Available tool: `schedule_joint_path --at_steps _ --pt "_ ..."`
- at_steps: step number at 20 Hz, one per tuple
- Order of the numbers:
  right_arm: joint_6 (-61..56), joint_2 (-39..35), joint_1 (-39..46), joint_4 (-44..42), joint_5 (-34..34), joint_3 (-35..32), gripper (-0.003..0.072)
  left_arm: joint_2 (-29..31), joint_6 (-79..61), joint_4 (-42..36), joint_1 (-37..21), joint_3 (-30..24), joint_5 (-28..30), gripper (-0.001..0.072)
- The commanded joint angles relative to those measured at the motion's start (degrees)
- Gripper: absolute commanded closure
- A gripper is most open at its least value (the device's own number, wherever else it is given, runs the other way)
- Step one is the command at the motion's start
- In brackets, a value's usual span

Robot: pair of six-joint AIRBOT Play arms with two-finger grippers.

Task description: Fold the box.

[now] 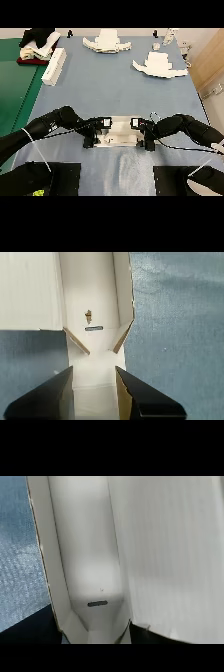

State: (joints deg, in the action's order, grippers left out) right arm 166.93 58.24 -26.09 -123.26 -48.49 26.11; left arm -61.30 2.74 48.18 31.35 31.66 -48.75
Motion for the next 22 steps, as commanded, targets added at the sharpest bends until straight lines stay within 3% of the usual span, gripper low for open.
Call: schedule_joint_path --at_steps 1,4,11,12,13,14,22 --pt "0.0 0.0 0.0 0.0 0.0 0.0 0.024 1.2 2.9 1.9 -0.8 0.0 -1.5 0.04" --pt "0.0 0.0 0.0 0.0 0.0 0.0 0.024 2.0 2.6 -1.4 1.0 0.0 -1.3 0.0415" --pt "0.0 0.0 0.0 0.0 0.0 0.0 0.024 1.1 -0.6 -6.1 3.0 -0.4 5.8 0.0417" --pt "0.0 0.0 0.0 0.0 0.0 0.0 0.024 1.0 -0.6 -6.3 3.0 -0.4 5.4 0.0428" --pt "0.0 0.0 0.0 0.0 0.0 0.0 0.024 1.0 -0.6 -6.4 3.4 -0.4 5.1 0.0548" --pt "0.0 0.0 0.0 0.0 0.0 0.0 0.024 1.0 -0.7 -6.7 3.9 -0.4 4.8 0.0604" --pt "0.0 0.0 0.0 0.0 0.0 0.0 0.024 -0.2 -2.3 -11.3 4.5 -0.3 5.8 0.0605"
